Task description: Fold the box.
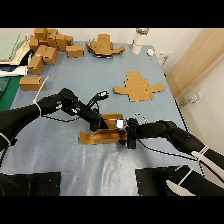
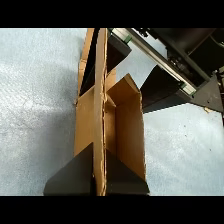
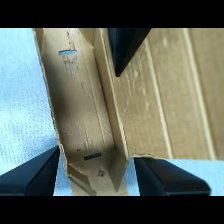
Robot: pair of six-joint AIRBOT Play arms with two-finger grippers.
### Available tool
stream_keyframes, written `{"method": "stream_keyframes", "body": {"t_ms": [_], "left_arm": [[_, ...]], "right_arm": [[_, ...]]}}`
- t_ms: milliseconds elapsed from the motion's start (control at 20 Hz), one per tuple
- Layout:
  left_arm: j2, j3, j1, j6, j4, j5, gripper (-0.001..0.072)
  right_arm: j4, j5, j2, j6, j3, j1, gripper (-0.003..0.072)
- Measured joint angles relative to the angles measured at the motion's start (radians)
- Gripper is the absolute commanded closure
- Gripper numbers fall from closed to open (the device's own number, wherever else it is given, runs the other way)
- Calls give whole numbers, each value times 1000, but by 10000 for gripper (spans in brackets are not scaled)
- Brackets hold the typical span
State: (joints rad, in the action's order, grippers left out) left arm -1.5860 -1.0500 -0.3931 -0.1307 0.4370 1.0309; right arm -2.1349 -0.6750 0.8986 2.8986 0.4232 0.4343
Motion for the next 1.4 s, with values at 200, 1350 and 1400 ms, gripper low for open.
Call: {"method": "stream_keyframes", "body": {"t_ms": [200,1350,1400], "left_arm": [[0,0,0,0,0,0,696],[0,0,-1,0,1,2,697],[0,0,-1,0,1,3,697]], "right_arm": [[1,-6,-7,-2,0,0,-19],[11,-6,67,-3,1,14,266],[12,-6,67,-3,1,14,268]]}}
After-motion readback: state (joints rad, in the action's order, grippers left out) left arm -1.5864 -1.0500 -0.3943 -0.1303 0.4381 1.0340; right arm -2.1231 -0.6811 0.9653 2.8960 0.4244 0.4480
